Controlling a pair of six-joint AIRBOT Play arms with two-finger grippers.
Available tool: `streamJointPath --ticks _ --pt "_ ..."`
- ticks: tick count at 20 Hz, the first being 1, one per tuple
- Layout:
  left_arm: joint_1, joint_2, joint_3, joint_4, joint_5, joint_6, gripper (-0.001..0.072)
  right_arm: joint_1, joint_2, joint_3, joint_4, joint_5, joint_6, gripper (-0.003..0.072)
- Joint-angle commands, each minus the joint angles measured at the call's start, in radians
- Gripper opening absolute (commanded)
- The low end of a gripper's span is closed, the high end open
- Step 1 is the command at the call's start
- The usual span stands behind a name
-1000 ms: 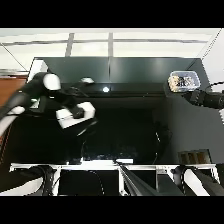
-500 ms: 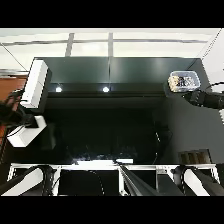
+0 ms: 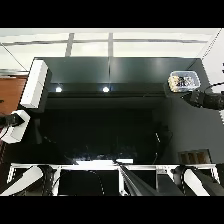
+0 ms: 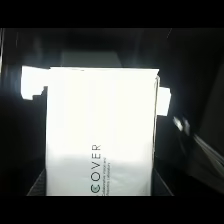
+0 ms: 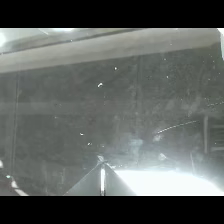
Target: Fold the box and place the chain.
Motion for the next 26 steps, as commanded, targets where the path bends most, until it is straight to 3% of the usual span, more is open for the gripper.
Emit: streamJointPath --ticks 1,7,10,11,12,13,17,20,21,22,23,24,26 --pt "-0.052 0.001 -0.044 -0.049 0.148 0.114 0.0356 0.000 0.000 0.000 0.000 -0.006 0.047 0.0015" --pt "-0.148 -0.003 -0.064 -0.060 0.313 0.103 0.0357 0.000 0.000 0.000 0.000 -0.007 0.066 0.0014" --pt "-0.149 -0.017 -0.064 -0.101 0.324 0.103 0.0376 0.000 0.000 0.000 0.000 -0.006 0.068 0.0015" --pt "-0.149 -0.022 -0.064 -0.100 0.330 0.097 0.0588 0.000 0.000 0.000 0.001 -0.005 0.070 0.0015" --pt "-0.149 -0.021 -0.063 -0.100 0.341 0.073 0.0714 0.000 0.000 0.000 0.000 -0.004 0.070 0.0015" --pt "-0.149 -0.017 -0.051 -0.101 0.335 0.048 0.0714 0.000 0.000 0.000 0.001 -0.004 0.070 0.0015" --pt "-0.190 0.016 0.104 -0.125 0.224 -0.047 0.0713 0.000 0.000 0.014 -0.004 -0.006 0.061 0.0014" --pt "-0.257 0.055 0.274 -0.241 0.125 -0.082 0.0707 0.000 0.011 0.039 0.000 0.002 0.058 0.0014" --pt "-0.280 0.069 0.324 -0.282 0.095 -0.083 0.0667 0.000 0.025 0.045 0.000 0.004 0.058 0.0014" --pt "-0.303 0.085 0.373 -0.320 0.059 -0.092 0.0510 -0.001 0.050 0.047 -0.002 0.009 0.053 0.0014" --pt "-0.321 0.104 0.408 -0.348 0.021 -0.113 0.0205 0.000 0.085 0.048 -0.005 0.016 0.029 0.0014" --pt "-0.340 0.129 0.426 -0.376 -0.009 -0.116 0.0023 0.000 0.121 0.048 -0.011 0.019 0.007 0.0014" --pt "-0.394 0.201 0.400 -0.411 -0.014 -0.137 0.0021 0.000 0.199 0.047 -0.029 0.018 -0.024 0.0014"
